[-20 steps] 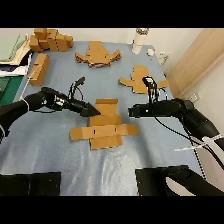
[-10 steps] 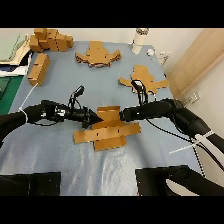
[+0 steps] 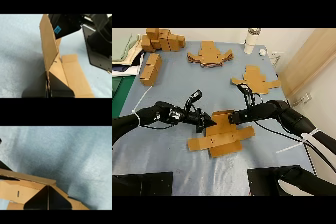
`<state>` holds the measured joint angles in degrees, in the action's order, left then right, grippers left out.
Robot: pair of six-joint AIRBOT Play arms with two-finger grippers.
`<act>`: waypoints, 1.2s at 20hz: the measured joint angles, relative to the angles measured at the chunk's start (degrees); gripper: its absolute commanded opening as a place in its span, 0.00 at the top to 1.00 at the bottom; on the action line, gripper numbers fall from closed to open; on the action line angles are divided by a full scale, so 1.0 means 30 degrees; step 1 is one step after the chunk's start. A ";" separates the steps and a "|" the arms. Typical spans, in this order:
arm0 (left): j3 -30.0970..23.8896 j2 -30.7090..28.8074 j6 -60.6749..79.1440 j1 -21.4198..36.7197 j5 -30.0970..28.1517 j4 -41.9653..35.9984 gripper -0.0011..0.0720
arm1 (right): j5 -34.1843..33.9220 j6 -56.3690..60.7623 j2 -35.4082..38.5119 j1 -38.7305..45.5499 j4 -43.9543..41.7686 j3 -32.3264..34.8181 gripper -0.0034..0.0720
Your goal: Fold the box.
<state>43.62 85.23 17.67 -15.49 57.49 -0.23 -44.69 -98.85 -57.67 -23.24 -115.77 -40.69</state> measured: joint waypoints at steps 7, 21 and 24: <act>-0.0109 -0.0087 0.0729 -0.0080 0.0117 0.0219 0.97 | -0.2412 0.5617 0.1472 0.0036 0.6586 -0.0015 0.95; -0.0517 -0.1319 0.3920 -0.0678 -0.1581 -0.0517 0.97 | -0.1821 0.9785 0.0459 0.0051 1.0681 -0.0015 0.95; -0.0670 -0.1341 0.4182 -0.0962 -0.1938 -0.0415 0.97 | -0.1188 0.9894 0.0262 0.0051 1.0513 -0.0015 0.95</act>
<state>41.60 81.21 30.22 -18.37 51.68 -1.48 -48.25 -69.17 -56.88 -23.09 -84.23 -40.73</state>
